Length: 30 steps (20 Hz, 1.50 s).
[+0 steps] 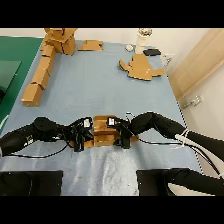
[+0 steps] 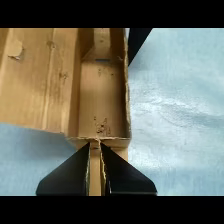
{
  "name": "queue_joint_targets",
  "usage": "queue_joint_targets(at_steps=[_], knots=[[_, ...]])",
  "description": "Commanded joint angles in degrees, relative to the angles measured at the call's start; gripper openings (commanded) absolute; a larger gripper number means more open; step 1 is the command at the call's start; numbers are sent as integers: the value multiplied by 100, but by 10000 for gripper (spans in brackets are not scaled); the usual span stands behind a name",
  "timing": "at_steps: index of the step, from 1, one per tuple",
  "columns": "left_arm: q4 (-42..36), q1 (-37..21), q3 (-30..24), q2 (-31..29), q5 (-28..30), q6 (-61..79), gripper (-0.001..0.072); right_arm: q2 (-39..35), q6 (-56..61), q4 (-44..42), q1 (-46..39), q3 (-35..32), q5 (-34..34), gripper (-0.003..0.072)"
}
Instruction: Fold the box.
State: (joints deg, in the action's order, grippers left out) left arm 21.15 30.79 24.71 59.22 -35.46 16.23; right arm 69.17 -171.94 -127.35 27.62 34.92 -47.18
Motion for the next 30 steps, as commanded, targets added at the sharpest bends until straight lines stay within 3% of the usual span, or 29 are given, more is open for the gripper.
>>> queue_joint_targets(at_steps=[1,4,5,8,9,11,13,17,20,25,30], knots=[[968,-9,24,-551,278,-1137,102,4,-17,13,0,0,-7,401],[2065,-17,24,-1390,396,-2798,96,4,-17,11,0,0,-9,401],[2446,-17,24,-1670,398,-3587,13,4,-17,11,0,0,-7,401],[4074,-256,24,-2310,374,-7639,11,4,-17,13,0,0,-9,401],[4673,-487,24,-2380,160,-9167,12,4,-17,11,0,0,-9,401],[5241,-1130,11,-2352,-918,-11116,12,4,-17,13,0,0,-7,401],[5034,-1600,-7,-2221,-1784,-11182,12,4,-17,11,0,0,-7,401],[4400,-1593,-26,-1825,-2050,-11156,12,4,-17,15,0,0,-7,401],[3899,-1200,-42,-1228,-1853,-11036,11,4,-17,26,0,0,-7,401],[2830,-262,-48,-310,-964,-10535,11,4,-17,28,0,0,-9,401],[2494,-76,-46,-505,-813,-10432,10,4,-17,28,0,0,-7,401]])
